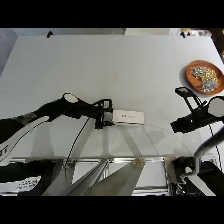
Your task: Fold the box and place the chain.
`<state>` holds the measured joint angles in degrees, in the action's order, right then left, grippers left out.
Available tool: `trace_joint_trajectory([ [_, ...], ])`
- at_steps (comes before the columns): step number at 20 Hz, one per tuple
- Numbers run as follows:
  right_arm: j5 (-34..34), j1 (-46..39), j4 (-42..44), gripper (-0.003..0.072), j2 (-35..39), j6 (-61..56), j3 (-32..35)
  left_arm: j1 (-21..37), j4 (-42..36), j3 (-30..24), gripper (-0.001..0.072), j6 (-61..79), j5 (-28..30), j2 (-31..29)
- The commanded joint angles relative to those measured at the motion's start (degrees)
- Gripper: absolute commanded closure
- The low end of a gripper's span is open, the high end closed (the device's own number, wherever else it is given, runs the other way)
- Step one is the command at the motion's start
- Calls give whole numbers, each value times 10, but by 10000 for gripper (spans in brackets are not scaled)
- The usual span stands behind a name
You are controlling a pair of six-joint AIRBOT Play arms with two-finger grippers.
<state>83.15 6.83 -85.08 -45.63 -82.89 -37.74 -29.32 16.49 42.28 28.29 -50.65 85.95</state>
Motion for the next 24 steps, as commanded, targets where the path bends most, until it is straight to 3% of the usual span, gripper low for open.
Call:
trace_joint_trajectory([
  [1,0,0,0,669,0,0,0,20,-5,1,704,-5,-1,-64],
  [5,0,0,0,669,0,0,0,90,11,1,704,-106,6,-176],
  [11,0,0,0,669,0,0,0,283,134,1,705,-303,16,-301],
  [14,0,0,0,669,0,0,0,393,193,0,705,-429,22,-313],
  [17,0,0,0,669,0,0,0,464,304,-1,705,-532,23,-309],
  [20,0,0,0,669,0,0,0,487,396,-14,705,-587,21,-300],
  [24,0,0,0,669,0,0,0,487,435,-41,705,-615,-5,-282],
])
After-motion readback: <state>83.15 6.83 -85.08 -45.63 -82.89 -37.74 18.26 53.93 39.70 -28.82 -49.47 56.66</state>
